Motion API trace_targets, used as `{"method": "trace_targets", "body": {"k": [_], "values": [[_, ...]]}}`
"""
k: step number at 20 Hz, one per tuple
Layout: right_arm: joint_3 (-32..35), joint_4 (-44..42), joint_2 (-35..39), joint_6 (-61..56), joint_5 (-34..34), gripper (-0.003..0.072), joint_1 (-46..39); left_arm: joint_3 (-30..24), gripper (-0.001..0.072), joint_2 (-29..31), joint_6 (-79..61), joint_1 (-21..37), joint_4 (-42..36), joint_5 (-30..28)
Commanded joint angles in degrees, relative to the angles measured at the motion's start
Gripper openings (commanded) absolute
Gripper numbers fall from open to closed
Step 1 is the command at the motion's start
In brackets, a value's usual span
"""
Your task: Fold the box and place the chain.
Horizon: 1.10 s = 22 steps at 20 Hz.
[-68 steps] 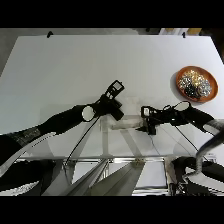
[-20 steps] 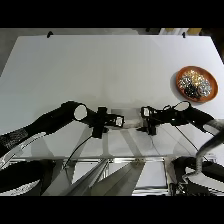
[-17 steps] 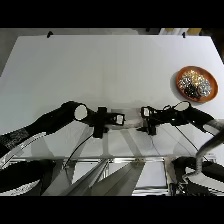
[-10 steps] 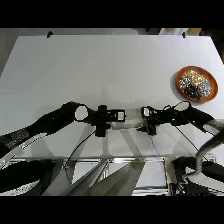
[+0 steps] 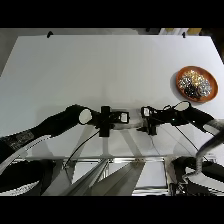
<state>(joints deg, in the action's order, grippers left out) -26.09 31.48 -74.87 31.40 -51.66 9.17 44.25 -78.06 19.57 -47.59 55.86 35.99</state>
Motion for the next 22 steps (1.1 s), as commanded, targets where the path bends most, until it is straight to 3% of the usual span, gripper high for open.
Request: {"method": "trace_targets", "body": {"k": [1,2,3,6,8,11,12,14,15,18,22], "values": [[0.00,-0.02,0.00,0.00,0.02,0.0435,0.00,0.00,0.0171,-1.09,0.22,-0.94,-1.44,-0.66],[0.00,-0.02,0.00,0.00,0.02,0.0435,0.00,0.00,0.0256,-1.09,0.22,-1.07,-1.46,-0.70],[0.00,-0.02,0.00,0.00,0.02,0.0435,0.00,0.00,0.0293,-1.07,0.59,-1.07,-1.46,-0.70],[0.00,-0.02,0.00,0.00,0.02,0.0435,0.00,0.00,0.0308,-1.03,2.99,-1.07,-1.44,-0.63],[0.00,-0.02,0.00,0.00,0.02,0.0435,0.00,0.00,0.0454,-1.01,3.02,-1.07,-1.44,-0.68],[0.00,-0.02,0.00,0.00,0.02,0.0435,0.00,0.00,0.0453,-0.37,5.53,-0.92,-1.33,-0.44],[0.00,-0.02,0.00,0.00,0.02,0.0435,0.00,0.00,0.0397,0.24,6.69,-0.74,-1.01,0.02],[0.00,-0.02,0.00,0.00,0.02,0.0435,0.00,0.00,0.0098,2.16,7.89,-0.11,-0.50,2.71],[0.02,-0.02,0.00,0.00,0.02,0.0435,0.00,0.00,0.0005,3.39,7.93,0.26,0.07,5.01],[0.00,-0.02,0.00,0.00,0.02,0.0435,0.00,0.00,0.0005,7.54,18.69,2.14,5.25,11.08],[0.00,-0.02,0.00,0.00,0.02,0.0435,0.00,0.00,0.0005,13.66,47.76,6.23,14.67,18.93]]}}
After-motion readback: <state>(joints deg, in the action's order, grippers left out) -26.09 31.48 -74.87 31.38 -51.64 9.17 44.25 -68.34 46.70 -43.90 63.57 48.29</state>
